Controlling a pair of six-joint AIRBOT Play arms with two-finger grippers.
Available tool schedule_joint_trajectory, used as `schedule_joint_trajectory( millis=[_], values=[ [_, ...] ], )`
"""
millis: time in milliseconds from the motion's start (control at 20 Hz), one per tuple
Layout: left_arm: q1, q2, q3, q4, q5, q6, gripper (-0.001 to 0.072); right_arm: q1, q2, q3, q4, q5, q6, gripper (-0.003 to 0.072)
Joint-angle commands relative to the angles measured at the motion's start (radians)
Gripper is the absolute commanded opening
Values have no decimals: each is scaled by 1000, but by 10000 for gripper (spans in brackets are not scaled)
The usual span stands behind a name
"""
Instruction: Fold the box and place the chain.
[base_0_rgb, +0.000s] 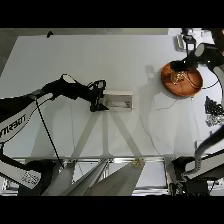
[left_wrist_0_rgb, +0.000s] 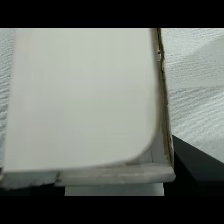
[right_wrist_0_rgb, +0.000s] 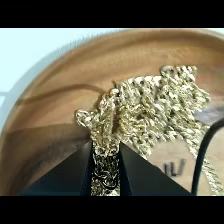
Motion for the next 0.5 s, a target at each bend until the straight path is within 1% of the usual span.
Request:
schedule_joint_trajectory(
  millis=[0, 100, 200, 450],
  values=[
    [0, 1, 0, 0, 0, 0, 159, 1, 68, -1, -4, 80, -30, 4],
    [0, 0, 0, 0, 0, 0, 159, 12, 111, -21, -5, 116, -57, 4],
    [0, 0, 0, 0, 0, 0, 159, 29, 186, -98, -8, 100, -63, 4],
    [0, 0, 0, 0, 0, 0, 159, 82, 439, -431, -8, 39, -70, 5]
  ],
)
